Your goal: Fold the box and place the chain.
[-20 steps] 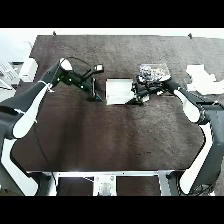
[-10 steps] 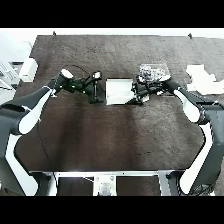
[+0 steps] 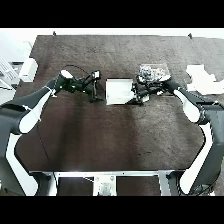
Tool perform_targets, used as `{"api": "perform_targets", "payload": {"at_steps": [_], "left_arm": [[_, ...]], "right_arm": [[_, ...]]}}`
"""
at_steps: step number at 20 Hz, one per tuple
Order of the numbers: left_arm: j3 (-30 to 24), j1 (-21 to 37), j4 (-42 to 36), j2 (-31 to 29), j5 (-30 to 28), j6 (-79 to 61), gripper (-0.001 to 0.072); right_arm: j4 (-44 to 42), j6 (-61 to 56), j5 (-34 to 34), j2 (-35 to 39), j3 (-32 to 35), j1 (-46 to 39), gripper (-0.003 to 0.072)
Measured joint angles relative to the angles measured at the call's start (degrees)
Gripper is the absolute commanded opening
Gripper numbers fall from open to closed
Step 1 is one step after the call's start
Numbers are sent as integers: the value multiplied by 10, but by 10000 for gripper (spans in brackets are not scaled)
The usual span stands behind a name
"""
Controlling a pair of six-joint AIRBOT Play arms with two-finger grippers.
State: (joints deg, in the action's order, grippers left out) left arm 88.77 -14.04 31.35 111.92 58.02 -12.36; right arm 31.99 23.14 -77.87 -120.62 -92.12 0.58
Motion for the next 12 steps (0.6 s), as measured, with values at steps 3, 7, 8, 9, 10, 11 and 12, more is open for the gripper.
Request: {"api": "perform_targets", "payload": {"at_steps": [3, 7, 8, 9, 10, 11, 12], "left_arm": [[0, -2, -4, 0, -3, -1, 720], [0, -8, -8, 6, -6, -11, 720], [0, -8, -10, 8, -7, -14, 720], [0, -9, -11, 9, -8, -17, 720], [0, -9, -12, 11, -7, -20, 720], [0, -10, -13, 12, -6, -21, 720], [0, -12, -14, 12, -4, -24, 720]], "right_arm": [[0, 0, 0, 0, 0, 0, 414], [0, 0, 0, 0, 0, 0, 415], [0, 0, 0, 0, 0, 0, 415], [0, 0, 0, 0, 0, 0, 414], [0, 0, 0, 0, 0, 0, 415], [0, 0, 0, 0, 0, 0, 415], [1, 0, 0, 0, 0, 0, 415]]}}
